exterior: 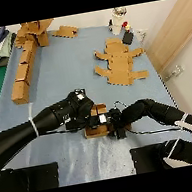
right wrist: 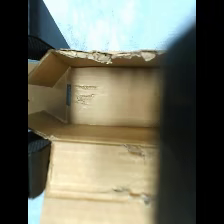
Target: Fold the box.
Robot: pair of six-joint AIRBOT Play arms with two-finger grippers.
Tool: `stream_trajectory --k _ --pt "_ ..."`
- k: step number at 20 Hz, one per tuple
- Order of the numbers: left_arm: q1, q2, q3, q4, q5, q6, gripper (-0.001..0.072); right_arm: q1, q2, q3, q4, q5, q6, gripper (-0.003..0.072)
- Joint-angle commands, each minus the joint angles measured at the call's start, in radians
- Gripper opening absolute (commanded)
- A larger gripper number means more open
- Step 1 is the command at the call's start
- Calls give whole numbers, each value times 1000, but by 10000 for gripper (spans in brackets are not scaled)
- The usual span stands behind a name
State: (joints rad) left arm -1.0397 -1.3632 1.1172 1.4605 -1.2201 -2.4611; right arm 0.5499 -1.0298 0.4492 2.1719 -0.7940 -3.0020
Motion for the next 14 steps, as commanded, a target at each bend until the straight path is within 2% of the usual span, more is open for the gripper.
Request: stream_trajectory --k 1,2,6,9,13,14 --pt "31 43 3 3 -45 3 464 0 1 0 0 0 1 515" --pt "39 49 4 -3 -44 3 385 0 1 0 0 0 1 515" --pt "63 58 4 -43 -47 15 384 0 1 0 0 0 1 515" --pt "103 58 4 -126 -45 74 388 0 1 0 0 0 1 515" --pt "145 78 4 -142 -56 110 386 0 1 0 0 0 1 515" --pt "156 88 4 -140 -77 132 267 0 1 0 0 0 1 515"
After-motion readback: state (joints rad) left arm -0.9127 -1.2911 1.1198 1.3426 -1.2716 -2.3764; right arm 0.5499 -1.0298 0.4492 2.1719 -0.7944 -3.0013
